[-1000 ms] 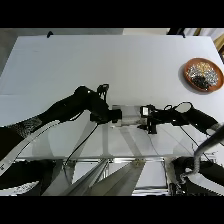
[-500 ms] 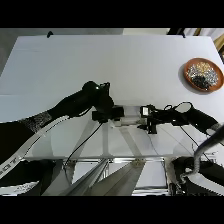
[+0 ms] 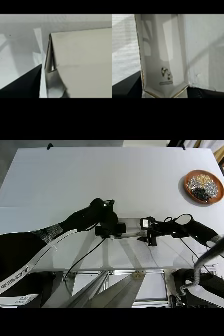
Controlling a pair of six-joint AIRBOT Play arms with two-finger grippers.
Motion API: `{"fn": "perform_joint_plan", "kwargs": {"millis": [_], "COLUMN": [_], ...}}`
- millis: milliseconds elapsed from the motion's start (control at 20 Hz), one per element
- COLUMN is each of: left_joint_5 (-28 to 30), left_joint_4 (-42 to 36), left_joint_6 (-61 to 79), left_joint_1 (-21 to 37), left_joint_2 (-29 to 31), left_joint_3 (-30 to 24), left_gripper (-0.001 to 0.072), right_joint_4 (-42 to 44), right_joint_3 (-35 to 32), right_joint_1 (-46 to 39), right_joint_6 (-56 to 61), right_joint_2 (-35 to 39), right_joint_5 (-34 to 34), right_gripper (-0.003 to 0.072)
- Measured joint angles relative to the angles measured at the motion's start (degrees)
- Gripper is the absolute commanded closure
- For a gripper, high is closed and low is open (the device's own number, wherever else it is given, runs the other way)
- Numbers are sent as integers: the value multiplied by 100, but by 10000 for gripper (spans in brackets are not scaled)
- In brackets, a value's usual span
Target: Fold the box and place the chain.
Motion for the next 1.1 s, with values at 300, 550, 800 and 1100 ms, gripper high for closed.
{"fn": "perform_joint_plan", "kwargs": {"millis": [300, 550, 800, 1100], "left_joint_5": [-273, -328, -326, -334], "left_joint_4": [4, 48, 72, 39], "left_joint_6": [-31, -125, -168, -188], "left_joint_1": [-39, -111, -168, -188], "left_joint_2": [-90, -155, -190, -197], "left_joint_3": [0, 0, 2, 2], "left_gripper": [410, 579, 680, 704], "right_joint_4": [2, -7, -9, -9], "right_joint_3": [0, 0, 2, 2], "right_joint_1": [0, 0, -2, -2], "right_joint_6": [2, -4, -15, -4], "right_joint_2": [0, 0, 0, 0], "right_joint_5": [-7, -4, 0, 0], "right_gripper": [288, 288, 288, 288]}}
